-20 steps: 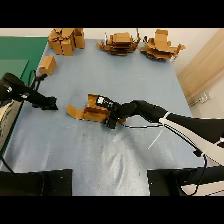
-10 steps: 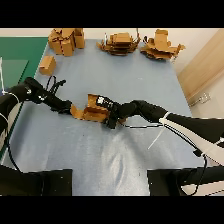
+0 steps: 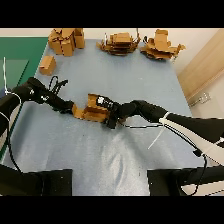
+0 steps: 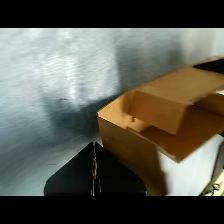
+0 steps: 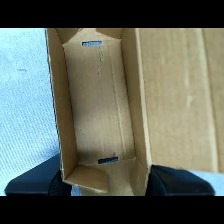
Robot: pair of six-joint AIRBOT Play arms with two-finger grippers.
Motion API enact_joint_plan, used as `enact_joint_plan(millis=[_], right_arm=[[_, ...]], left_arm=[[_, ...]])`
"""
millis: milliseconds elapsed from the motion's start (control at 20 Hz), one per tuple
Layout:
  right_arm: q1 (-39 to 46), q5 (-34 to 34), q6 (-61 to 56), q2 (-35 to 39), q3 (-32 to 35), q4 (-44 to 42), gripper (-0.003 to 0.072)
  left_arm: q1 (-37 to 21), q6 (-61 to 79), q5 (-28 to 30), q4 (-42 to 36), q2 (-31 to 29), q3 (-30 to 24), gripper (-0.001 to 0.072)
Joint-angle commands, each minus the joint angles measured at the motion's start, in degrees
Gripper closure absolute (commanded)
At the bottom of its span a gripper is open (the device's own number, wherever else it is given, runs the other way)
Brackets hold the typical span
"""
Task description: Fold the box.
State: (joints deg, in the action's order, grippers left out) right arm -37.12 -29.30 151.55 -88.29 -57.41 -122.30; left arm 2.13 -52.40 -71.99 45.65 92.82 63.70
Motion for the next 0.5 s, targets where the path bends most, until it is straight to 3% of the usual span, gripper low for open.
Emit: enact_joint_plan(millis=[0,350,400,450], right_arm=[[0.0,0.0,0.0,0.0,0.0,0.0,0.017],[0.0,0.0,0.0,0.0,0.0,0.0,0.017],[0.0,0.0,0.0,0.0,0.0,0.0,0.017],[0.0,0.0,0.0,0.0,0.0,0.0,0.017]], left_arm=[[0.0,6.1,-4.0,-7.6,0.0,0.0,0.069],[0.0,11.7,-5.4,-10.6,0.0,0.0,0.0687],[0.0,13.1,-5.7,-11.8,0.0,0.0,0.053],[0.0,13.6,-5.9,-12.6,0.0,0.0,0.0456]])
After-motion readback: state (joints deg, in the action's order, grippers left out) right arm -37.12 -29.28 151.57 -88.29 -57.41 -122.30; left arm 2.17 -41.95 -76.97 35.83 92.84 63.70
